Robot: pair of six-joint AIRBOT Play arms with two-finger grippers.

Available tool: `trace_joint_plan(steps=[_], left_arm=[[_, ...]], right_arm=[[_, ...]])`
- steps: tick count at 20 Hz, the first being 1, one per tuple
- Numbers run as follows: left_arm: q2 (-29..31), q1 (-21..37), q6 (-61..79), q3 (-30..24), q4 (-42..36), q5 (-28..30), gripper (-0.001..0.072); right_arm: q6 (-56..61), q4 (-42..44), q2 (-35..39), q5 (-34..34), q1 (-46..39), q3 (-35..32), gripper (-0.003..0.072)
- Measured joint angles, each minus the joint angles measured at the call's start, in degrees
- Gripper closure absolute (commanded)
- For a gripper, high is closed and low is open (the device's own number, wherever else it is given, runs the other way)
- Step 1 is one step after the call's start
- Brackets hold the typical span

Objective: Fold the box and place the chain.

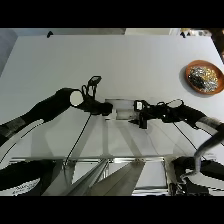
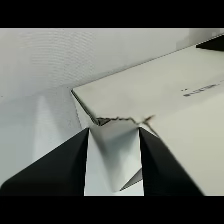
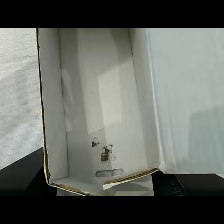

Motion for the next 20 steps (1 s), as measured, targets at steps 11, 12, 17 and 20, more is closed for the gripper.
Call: trace_joint_plan(steps=[11,12,17,20], left_arm=[[-3.69,-4.33,-15.15,5.51,9.11,-5.51,0.0355],[-4.22,-4.74,-16.24,6.10,9.70,-5.95,0.0358],[-7.78,-6.27,-21.29,9.51,11.45,-10.10,0.0378],[-9.51,-6.86,-24.57,10.47,11.65,-11.78,0.0398]], right_arm=[[0.00,0.00,0.00,0.00,0.00,0.00,0.0370],[0.00,0.00,0.00,0.00,-0.02,0.00,0.0370],[0.00,0.00,0.00,0.02,-0.02,0.00,0.0370],[0.00,0.00,0.00,0.02,-0.02,0.00,0.0370]])
